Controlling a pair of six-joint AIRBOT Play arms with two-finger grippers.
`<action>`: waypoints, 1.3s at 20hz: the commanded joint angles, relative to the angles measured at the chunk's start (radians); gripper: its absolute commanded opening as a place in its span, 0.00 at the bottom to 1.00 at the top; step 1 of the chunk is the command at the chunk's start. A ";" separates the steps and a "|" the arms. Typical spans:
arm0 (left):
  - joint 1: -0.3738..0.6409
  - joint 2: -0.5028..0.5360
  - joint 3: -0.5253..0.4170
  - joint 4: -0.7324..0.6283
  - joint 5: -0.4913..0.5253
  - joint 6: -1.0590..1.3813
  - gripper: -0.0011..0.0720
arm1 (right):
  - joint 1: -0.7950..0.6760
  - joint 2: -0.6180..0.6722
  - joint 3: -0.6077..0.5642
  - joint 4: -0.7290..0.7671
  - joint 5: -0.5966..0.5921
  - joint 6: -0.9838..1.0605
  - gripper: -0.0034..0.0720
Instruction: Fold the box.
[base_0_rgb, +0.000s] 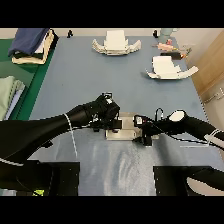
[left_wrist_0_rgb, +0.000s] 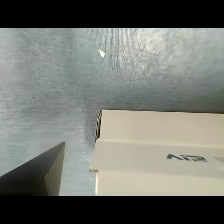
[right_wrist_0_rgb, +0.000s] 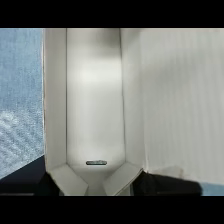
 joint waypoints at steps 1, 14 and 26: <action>0.016 0.011 0.011 -0.002 -0.019 0.016 0.77 | 0.000 0.001 0.000 0.001 0.000 0.001 0.72; -0.037 -0.116 -0.003 -0.005 0.005 -0.014 0.49 | 0.000 0.001 0.000 0.001 0.000 0.001 0.72; -0.038 -0.115 -0.003 0.005 0.025 -0.035 0.04 | 0.000 0.000 0.000 0.001 0.000 0.001 0.72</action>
